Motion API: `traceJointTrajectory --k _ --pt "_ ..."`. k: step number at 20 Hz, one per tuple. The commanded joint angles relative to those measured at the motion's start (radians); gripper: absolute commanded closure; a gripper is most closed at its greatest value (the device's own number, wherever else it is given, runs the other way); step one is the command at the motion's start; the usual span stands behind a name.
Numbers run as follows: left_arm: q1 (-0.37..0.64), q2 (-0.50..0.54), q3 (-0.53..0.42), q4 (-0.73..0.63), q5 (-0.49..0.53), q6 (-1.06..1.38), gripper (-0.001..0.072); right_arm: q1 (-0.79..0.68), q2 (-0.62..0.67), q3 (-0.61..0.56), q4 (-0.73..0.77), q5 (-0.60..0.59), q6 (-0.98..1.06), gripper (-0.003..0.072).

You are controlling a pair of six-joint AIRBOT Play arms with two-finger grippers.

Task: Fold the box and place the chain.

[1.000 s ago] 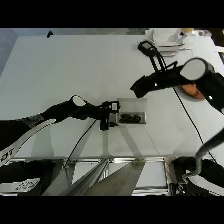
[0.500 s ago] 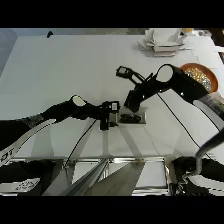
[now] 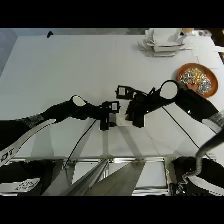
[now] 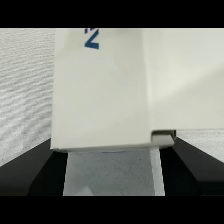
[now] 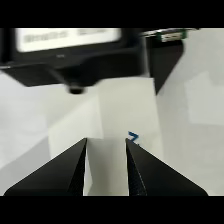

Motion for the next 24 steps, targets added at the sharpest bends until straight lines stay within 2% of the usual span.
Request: traceJointTrajectory --k 1,8,11,17,24 --pt "0.000 0.000 0.000 0.000 0.000 0.000 0.0505 0.037 0.012 -0.026 -0.005 -0.031 -0.016 0.0405" --pt "0.000 0.000 0.000 0.000 0.000 0.000 0.0505 0.045 0.012 -0.026 -0.142 -0.048 -0.003 0.0413" --pt "0.000 0.000 0.000 0.000 0.000 0.000 0.0505 0.045 0.012 -0.026 -0.142 -0.076 0.000 0.0511" --pt "0.000 0.000 0.000 0.000 0.000 0.000 0.0505 0.045 0.012 -0.026 -0.142 -0.080 0.001 0.0570" --pt "0.000 0.000 0.000 0.000 0.000 0.000 0.0505 0.045 0.035 -0.026 -0.142 -0.087 0.001 0.0571"
